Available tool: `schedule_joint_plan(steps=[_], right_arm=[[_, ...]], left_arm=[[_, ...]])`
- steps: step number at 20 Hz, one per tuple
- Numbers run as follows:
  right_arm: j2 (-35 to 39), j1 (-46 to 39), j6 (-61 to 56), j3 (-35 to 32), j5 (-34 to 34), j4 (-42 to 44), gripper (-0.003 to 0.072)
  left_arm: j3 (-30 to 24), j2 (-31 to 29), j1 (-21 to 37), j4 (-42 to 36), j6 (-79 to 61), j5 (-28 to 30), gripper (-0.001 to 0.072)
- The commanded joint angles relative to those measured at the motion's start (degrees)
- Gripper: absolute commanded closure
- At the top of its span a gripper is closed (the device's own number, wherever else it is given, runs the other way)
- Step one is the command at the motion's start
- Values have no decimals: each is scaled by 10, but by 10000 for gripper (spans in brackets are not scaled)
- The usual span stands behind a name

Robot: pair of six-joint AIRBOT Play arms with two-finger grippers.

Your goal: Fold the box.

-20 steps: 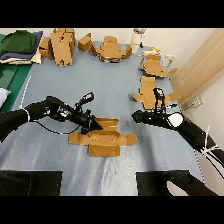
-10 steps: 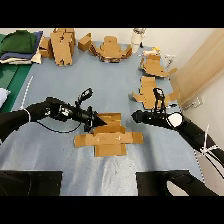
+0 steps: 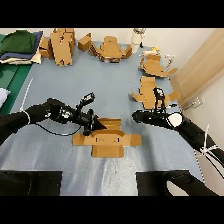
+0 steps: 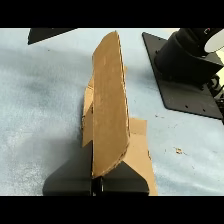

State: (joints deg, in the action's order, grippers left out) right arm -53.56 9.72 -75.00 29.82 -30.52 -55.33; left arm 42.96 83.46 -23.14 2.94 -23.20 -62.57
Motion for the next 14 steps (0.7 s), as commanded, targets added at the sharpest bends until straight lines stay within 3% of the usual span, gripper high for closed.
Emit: schedule_joint_plan(steps=[1, 5, 14], right_arm=[[0, 0, 0, 0, 0, 0, 464], [0, 0, 0, 0, 0, 0, 464], [0, 0, 0, 0, 0, -2, 464]], left_arm=[[-30, -33, -1, -10, -33, 31, 695], [-60, -42, -1, -40, -79, 41, 695], [-59, -38, -1, -40, -77, 52, 695]])
